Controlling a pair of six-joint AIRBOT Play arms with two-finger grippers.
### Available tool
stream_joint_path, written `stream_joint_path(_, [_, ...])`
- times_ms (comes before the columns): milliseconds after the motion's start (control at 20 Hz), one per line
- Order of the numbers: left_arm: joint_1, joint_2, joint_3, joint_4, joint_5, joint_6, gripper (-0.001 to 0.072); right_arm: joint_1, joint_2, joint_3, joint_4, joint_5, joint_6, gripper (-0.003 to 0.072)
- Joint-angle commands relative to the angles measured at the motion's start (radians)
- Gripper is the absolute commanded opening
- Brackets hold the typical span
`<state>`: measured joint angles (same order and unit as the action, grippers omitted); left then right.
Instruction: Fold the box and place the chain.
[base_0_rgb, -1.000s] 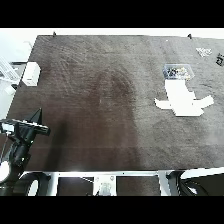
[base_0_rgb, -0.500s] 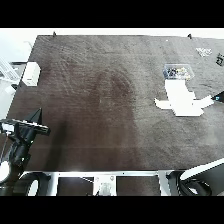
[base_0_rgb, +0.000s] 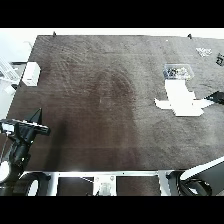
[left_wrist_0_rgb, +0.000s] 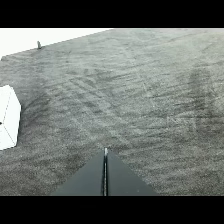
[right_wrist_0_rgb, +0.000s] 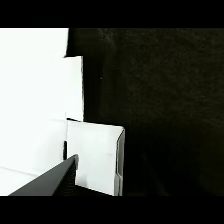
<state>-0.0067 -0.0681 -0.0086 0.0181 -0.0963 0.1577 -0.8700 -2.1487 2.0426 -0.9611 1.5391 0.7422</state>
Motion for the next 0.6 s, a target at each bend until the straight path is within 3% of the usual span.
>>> stream_joint_path(0, [0.000, 0.001, 0.000, 0.000, 0.000, 0.000, 0.0024, 0.002, -0.015, -0.018, 0.003, -0.006, 0.012, 0.0487])
stream_joint_path(300, [0.000, 0.001, 0.000, 0.000, 0.000, 0.000, 0.0024, 0.009, -0.041, -0.021, 0.008, 0.052, 0.024, 0.0473])
stream_joint_path(550, [0.000, 0.001, 0.000, 0.000, 0.001, 0.000, 0.0024, 0.016, -0.049, -0.021, 0.038, 0.070, 0.024, 0.0393])
